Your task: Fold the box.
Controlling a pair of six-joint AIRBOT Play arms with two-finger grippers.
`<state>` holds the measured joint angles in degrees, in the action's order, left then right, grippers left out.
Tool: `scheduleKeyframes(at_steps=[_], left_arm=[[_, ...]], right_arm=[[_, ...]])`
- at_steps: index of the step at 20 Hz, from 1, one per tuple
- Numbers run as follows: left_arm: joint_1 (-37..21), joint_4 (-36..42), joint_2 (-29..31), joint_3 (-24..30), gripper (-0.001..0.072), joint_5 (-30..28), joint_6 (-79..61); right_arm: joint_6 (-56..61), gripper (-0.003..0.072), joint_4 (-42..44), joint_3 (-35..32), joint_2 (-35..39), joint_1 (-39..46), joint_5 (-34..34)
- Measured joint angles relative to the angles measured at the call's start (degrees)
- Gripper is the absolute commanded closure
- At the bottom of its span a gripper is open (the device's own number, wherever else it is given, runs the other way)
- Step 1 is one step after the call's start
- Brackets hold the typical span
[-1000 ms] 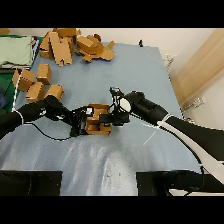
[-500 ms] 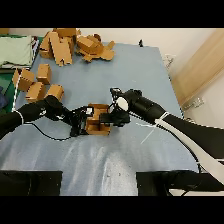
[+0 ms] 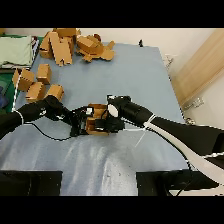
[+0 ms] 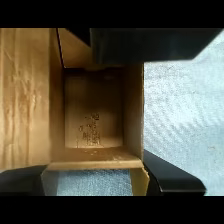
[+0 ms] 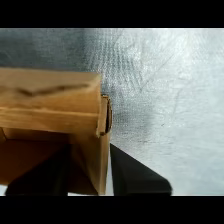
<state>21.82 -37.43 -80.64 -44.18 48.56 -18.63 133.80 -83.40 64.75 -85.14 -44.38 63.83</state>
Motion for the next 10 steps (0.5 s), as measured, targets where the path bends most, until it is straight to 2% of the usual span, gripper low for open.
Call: scheduleKeyframes(at_steps=[5,9,10], left_arm=[[0.0,0.02,0.0,0.0,0.0247,0.0,0.02],[-0.02,0.09,0.0,-0.02,0.0247,0.02,0.07],[-0.02,0.09,0.0,-0.04,0.0246,0.02,0.07]], right_arm=[[4.24,0.0671,-2.89,-0.02,-0.79,-0.26,0.63],[5.2,0.0687,-4.52,0.0,-0.92,-0.35,0.52],[5.29,0.0664,-4.76,0.0,-0.92,-0.39,0.42]])
